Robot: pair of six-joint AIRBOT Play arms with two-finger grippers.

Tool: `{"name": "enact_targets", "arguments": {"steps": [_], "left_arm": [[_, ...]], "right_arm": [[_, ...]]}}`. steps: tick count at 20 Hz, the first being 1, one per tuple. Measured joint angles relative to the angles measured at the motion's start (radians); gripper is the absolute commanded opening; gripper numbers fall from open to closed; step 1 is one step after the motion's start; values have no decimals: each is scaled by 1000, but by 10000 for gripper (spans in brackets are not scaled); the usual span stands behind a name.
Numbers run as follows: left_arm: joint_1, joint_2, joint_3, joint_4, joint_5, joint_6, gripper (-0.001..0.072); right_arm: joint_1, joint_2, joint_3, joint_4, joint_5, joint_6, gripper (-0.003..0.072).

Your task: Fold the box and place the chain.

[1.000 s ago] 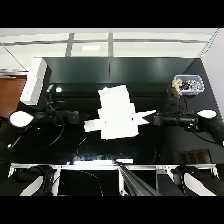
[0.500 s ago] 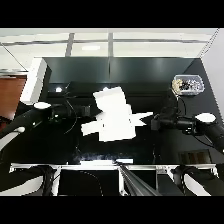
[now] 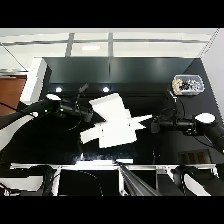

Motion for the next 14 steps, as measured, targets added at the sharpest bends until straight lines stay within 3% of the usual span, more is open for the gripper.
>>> {"name": "enact_targets", "arguments": {"steps": [1, 2, 3, 7, 8, 10, 11, 12, 13, 14], "left_arm": [[0, -4, 4, 17, -10, 10, 345], [0, -7, 6, 32, -20, 23, 256], [0, -9, 8, 40, -23, 35, 212], [1, -13, 11, 60, -38, 77, 191], [1, -14, 12, 61, -38, 82, 44], [1, -14, 15, 63, -45, 105, 24], [0, -14, 18, 64, -45, 114, 22], [0, -14, 22, 66, -43, 121, 21], [0, -13, 28, 64, -37, 126, 20], [0, -8, 32, 66, -39, 130, 20]], "right_arm": [[0, 0, 0, -2, 1, 4, 12], [0, 0, 0, -2, 2, 6, 12], [0, 0, 0, -4, 2, 8, 12], [0, 0, 0, -27, 1, 31, 12], [0, 0, 0, -37, 2, 34, 12], [0, 0, 0, -51, 0, 44, 15], [0, 0, 0, -61, 0, 50, 141], [0, 0, 0, -67, 1, 53, 381], [0, 0, 0, -69, 2, 59, 544], [-4, 0, 4, -76, 4, 61, 569]]}}
